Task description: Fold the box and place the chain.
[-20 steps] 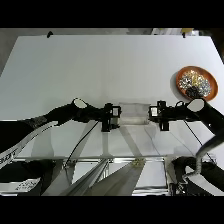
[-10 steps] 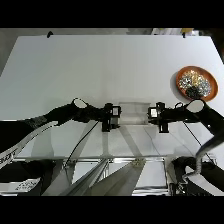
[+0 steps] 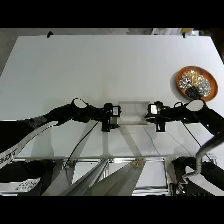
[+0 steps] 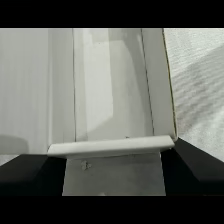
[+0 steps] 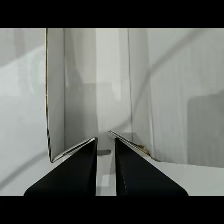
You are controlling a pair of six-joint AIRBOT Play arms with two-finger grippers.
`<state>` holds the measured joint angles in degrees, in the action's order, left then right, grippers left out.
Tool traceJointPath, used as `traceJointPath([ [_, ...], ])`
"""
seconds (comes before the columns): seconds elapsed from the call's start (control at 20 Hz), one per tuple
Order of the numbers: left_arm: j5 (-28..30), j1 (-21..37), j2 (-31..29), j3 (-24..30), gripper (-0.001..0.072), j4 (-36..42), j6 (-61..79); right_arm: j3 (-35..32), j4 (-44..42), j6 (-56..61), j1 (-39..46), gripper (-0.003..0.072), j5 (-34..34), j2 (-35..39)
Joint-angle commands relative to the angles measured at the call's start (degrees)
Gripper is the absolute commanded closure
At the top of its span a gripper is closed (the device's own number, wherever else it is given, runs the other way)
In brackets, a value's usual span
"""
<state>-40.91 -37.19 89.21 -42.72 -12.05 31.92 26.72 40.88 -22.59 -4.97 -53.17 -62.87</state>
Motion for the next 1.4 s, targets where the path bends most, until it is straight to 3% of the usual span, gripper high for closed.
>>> traceJointPath([
  [0.0,0.0,0.0,0.0,0.0,0.0606,0.0,0.0,-0.6,-2.4,-1.1,0.0,0.0518,0.3,-0.4],
  [0.05,0.0,0.0,0.0,0.0,0.0606,0.0,0.0,-0.8,-3.8,-2.3,-0.2,0.0463,0.2,-0.8],
  [0.15,0.0,0.0,0.0,0.0,0.0606,0.0,0.0,-0.8,-5.1,-3.0,-1.8,0.0454,0.6,-1.9],
  [0.3,0.0,0.0,0.0,0.0,0.0606,0.0,0.0,-0.8,-5.1,-2.8,-3.8,0.025,1.6,-3.4],
  [0.4,0.0,0.0,0.0,0.0,0.0606,0.0,0.0,-0.8,-4.7,-2.7,-3.6,0.0249,1.6,-3.4],
  [0.45,0.0,0.0,0.0,0.0,0.0606,0.0,0.0,-0.8,-4.4,-1.2,-3.5,0.026,1.7,-3.3],
  [0.5,0.0,0.0,0.0,0.0,0.0606,0.0,0.0,-0.8,-3.5,1.2,-3.5,0.0329,1.8,-3.0],
  [0.6,0.0,0.0,0.0,0.0,0.0606,0.0,0.0,-0.8,1.6,7.5,-3.5,0.0576,1.7,-0.7],
  [0.7,0.0,0.0,0.0,0.0,0.0606,0.0,0.0,-0.8,8.9,13.5,-3.5,0.0657,1.7,3.4],
  [0.8,0.0,0.0,0.0,0.0,0.0606,0.0,0.0,-0.8,13.4,19.9,-3.5,0.0669,1.8,8.0],
  [1.05,0.0,0.0,0.0,0.0,0.0606,0.0,0.0,-0.8,14.6,41.7,-2.9,0.0669,3.7,19.8],
  [1.25,0.0,0.0,0.0,0.0,0.0606,0.0,0.0,-0.8,14.8,53.9,5.0,0.0666,3.1,23.3],
  [1.35,0.0,0.0,0.0,0.0,0.0606,0.0,0.0,-0.8,14.8,56.0,9.6,0.06,1.4,23.3],
])
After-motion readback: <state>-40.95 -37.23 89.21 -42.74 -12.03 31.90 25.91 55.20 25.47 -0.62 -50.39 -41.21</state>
